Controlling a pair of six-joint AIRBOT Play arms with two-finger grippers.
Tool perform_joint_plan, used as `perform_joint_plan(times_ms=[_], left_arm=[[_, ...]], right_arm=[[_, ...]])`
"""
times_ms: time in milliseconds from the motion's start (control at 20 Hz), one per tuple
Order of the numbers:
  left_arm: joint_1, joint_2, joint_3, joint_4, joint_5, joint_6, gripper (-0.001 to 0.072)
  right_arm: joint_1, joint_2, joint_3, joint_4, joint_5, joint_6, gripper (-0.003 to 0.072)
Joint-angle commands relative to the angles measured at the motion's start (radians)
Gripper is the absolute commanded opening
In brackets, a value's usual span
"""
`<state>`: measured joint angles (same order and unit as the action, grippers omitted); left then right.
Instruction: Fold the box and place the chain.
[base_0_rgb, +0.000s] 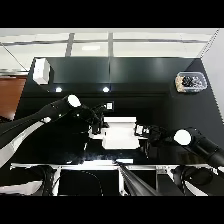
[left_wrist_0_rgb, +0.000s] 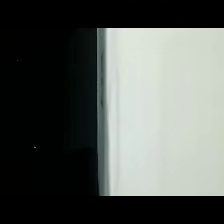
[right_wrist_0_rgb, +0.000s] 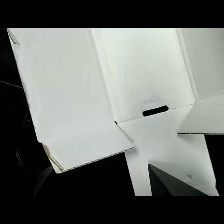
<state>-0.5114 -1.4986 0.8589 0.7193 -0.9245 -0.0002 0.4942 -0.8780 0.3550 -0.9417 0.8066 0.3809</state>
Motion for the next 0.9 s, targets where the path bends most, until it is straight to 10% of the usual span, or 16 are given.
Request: perform_joint_plan(times_ms=[0, 850], left_arm=[[0.0, 0.0, -0.001, 0.002, 0.001, 0.0, 0.0023], [0.0, 0.0, -0.001, 0.002, 0.0, -0.003, 0.0023]], right_arm=[[0.015, -0.024, 0.0, 0.038, -0.005, -0.004, 0.0669], [0.008, -0.024, 0.109, 0.132, -0.103, -0.139, 0.0665]])
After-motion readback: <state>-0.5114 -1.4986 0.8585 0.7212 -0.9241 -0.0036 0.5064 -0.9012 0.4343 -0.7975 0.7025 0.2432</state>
